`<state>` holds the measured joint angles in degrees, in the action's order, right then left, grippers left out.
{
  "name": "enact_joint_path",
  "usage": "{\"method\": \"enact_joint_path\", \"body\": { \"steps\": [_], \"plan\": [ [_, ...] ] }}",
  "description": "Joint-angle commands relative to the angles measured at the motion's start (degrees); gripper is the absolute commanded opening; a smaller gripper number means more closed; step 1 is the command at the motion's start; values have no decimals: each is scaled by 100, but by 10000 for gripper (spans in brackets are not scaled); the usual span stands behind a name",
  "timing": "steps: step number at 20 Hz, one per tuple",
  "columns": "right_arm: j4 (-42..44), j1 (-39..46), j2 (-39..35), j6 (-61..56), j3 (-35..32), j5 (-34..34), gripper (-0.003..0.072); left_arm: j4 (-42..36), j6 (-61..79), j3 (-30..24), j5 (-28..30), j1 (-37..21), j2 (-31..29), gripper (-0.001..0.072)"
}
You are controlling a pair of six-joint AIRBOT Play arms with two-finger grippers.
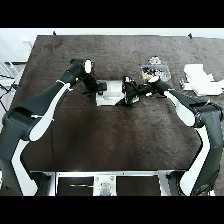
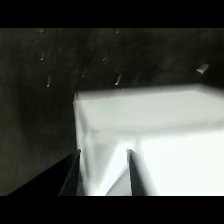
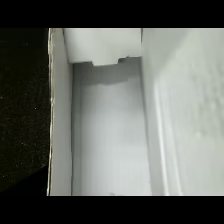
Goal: Fold the box and place the chain.
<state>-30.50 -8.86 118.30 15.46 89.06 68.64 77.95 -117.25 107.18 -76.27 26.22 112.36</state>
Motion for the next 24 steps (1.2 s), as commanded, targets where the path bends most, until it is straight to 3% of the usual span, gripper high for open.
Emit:
{"method": "enact_joint_path", "body": {
  "steps": [1, 24],
  "plan": [
    [2, -4, 0, 0, -2, 0, 481, 155, -136, 103, -155, 4, 81, 368],
    [2, -4, 0, 0, -2, 0, 481, 732, -269, 164, 131, 125, 229, 348]
  ]
}}
